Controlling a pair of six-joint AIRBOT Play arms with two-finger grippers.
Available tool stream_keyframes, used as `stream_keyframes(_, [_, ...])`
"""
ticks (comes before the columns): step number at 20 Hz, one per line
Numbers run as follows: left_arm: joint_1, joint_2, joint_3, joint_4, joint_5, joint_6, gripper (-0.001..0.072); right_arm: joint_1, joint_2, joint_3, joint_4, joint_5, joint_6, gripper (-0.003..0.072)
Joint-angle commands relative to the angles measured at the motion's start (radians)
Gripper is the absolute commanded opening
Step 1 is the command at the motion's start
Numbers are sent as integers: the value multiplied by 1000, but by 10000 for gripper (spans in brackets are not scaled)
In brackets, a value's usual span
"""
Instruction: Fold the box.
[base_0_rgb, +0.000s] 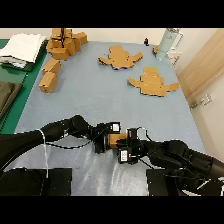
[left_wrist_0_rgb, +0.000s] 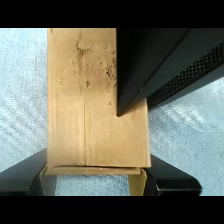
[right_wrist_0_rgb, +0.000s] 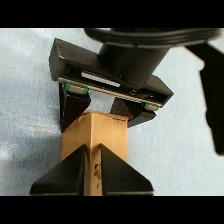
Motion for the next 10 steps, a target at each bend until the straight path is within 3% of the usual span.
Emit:
stream_keyframes(1, [1, 1, 1, 0, 1, 1, 477, 1, 4, 1, 5, 5, 0, 71])
stream_keyframes(5, [1, 0, 1, 0, 1, 0, 477, 0, 4, 1, 5, 9, 0, 77])
stream_keyframes(7, [1, 1, 1, 0, 1, 0, 477, 0, 4, 1, 14, 10, 0, 238])
stream_keyframes(10, [1, 1, 1, 0, 1, 0, 477, 0, 4, 1, 16, 15, 0, 247])
